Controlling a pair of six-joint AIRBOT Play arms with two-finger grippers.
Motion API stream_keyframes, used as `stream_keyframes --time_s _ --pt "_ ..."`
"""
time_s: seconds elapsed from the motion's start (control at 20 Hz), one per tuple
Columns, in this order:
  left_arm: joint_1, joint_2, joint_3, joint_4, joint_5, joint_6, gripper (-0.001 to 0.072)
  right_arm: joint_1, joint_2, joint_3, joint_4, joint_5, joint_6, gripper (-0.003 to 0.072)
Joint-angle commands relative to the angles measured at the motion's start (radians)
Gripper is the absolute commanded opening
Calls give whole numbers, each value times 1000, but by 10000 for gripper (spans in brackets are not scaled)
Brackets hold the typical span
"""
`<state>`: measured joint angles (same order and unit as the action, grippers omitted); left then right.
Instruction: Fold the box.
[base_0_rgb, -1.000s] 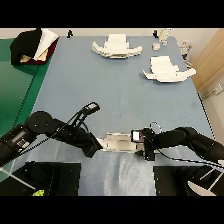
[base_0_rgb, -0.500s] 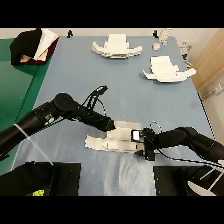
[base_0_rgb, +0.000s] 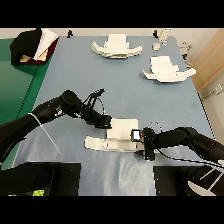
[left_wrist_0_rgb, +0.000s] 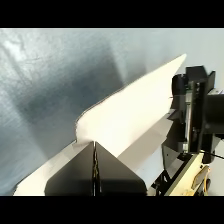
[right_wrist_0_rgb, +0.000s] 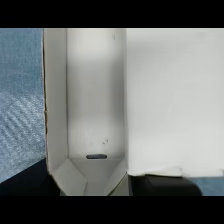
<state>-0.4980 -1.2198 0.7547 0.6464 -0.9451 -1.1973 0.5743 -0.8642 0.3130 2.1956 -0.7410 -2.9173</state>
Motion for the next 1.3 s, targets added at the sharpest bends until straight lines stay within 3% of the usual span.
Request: stream_keyframes --time_s 0.0,0.6,0.75,0.95,1.1,1.25 --pt "5 -34 0 14 -30 -12 14 1 0 1 0 -1 0 510" --pt "7 -37 7 0 -34 85 13 1 -1 1 0 -1 0 509" --pt "7 71 22 8 -34 143 12 1 -1 1 0 -1 0 510" --pt "-6 285 16 146 -64 158 12 1 -1 1 0 -1 0 510" --pt "-87 431 -13 286 -69 167 12 1 -1 1 0 -1 0 510" --pt "-230 529 -64 437 -64 191 12 1 -1 1 0 -1 0 510"
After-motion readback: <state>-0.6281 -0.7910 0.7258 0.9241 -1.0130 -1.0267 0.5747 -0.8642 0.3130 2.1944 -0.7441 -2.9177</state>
